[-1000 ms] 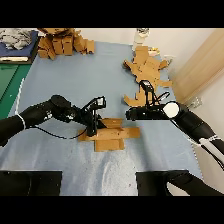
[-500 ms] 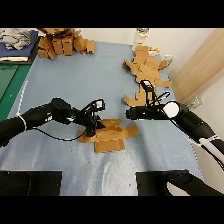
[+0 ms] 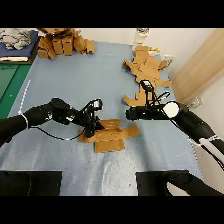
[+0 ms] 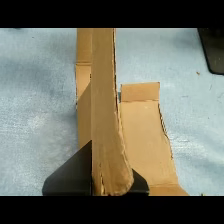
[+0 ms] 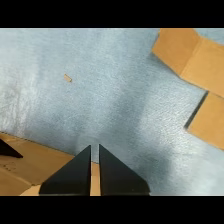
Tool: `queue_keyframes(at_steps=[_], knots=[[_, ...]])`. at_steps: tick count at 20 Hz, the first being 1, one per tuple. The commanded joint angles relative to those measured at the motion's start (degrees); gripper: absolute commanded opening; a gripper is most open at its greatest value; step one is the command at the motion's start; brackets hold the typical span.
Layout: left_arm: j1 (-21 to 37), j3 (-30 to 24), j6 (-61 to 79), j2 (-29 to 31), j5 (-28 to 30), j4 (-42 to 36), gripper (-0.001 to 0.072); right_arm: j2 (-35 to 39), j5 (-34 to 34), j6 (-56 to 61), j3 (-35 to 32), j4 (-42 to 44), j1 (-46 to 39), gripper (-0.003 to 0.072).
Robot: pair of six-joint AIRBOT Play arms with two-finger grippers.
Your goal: Fold the box.
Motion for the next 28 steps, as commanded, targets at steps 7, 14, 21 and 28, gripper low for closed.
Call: queue_keyframes(at_steps=[7,14,21,28], knots=[[1.38,0.55,2.1,-0.09,-3.3,-1.29,0.0015,0.04,0.02,0.0,-0.02,-1.16,0.0,0.0082],[3.61,1.16,2.36,-0.11,-7.69,-3.56,0.0014,-0.55,-0.07,0.0,-0.15,-1.36,0.0,0.0081],[3.61,1.11,3.02,-1.62,-7.98,-3.52,0.0015,-0.55,-0.09,0.0,-0.39,-1.4,0.0,0.0021],[3.61,1.11,2.93,-2.49,-8.31,-3.08,0.0015,-0.55,-0.09,0.0,-0.37,-1.66,0.02,0.0022]])
